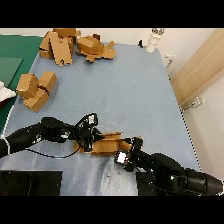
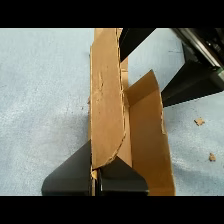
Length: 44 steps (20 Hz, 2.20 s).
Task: Fold the box.
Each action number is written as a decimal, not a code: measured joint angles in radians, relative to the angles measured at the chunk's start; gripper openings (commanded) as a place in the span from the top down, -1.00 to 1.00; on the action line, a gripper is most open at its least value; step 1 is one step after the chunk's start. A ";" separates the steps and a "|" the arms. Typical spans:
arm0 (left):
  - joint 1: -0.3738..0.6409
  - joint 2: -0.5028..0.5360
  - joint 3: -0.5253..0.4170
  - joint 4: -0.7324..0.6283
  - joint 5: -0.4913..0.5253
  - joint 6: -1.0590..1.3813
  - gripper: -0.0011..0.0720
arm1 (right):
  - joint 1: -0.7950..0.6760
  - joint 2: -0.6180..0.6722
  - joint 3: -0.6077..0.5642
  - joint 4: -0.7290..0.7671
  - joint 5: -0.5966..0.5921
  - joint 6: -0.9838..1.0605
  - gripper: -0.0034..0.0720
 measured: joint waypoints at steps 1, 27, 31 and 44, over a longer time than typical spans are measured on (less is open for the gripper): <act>0.000 0.000 0.000 0.000 -0.001 0.000 0.93 | 0.000 0.000 0.000 -0.002 -0.001 0.000 -1.00; 0.000 0.000 0.000 0.000 0.000 0.000 0.93 | -0.359 -0.032 0.018 0.649 -0.179 -0.752 -1.00; 0.000 0.000 0.000 0.000 0.000 0.000 0.93 | -0.425 -0.117 0.064 0.848 -0.156 -0.998 -1.00; 0.000 0.000 0.000 0.000 0.000 -0.001 0.93 | -0.734 -0.397 0.256 1.416 0.167 -1.801 -1.00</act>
